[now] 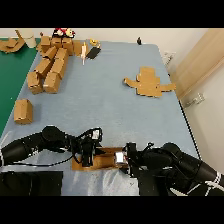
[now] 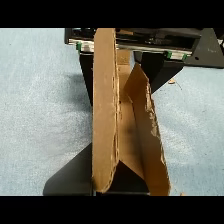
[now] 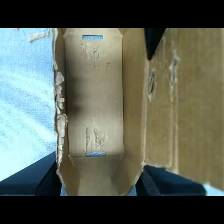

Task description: Fold the box.

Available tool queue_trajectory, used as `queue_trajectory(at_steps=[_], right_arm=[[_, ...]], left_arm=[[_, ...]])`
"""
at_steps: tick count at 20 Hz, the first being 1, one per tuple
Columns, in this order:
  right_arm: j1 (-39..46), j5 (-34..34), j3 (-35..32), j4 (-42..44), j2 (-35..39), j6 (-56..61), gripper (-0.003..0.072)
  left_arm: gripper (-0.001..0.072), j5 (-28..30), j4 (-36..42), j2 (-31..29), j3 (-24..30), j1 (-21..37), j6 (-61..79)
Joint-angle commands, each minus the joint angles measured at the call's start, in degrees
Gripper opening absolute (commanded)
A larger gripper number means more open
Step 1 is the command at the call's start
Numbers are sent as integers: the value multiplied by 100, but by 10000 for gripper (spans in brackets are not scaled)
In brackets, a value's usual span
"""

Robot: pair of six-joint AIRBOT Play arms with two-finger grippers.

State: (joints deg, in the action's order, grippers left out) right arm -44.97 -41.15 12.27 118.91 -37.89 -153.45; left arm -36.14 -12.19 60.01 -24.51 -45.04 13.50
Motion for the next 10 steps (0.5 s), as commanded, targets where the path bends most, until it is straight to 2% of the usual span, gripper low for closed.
queue_trajectory(at_steps=[1, 10], right_arm=[[0, 15, -2, 2, 0, 0, 582], [0, 13, -2, 2, 0, 0, 581]], left_arm=[[13, -2, 0, 0, -2, 2, 0], [13, 74, 66, 0, -7, 2, 0]])
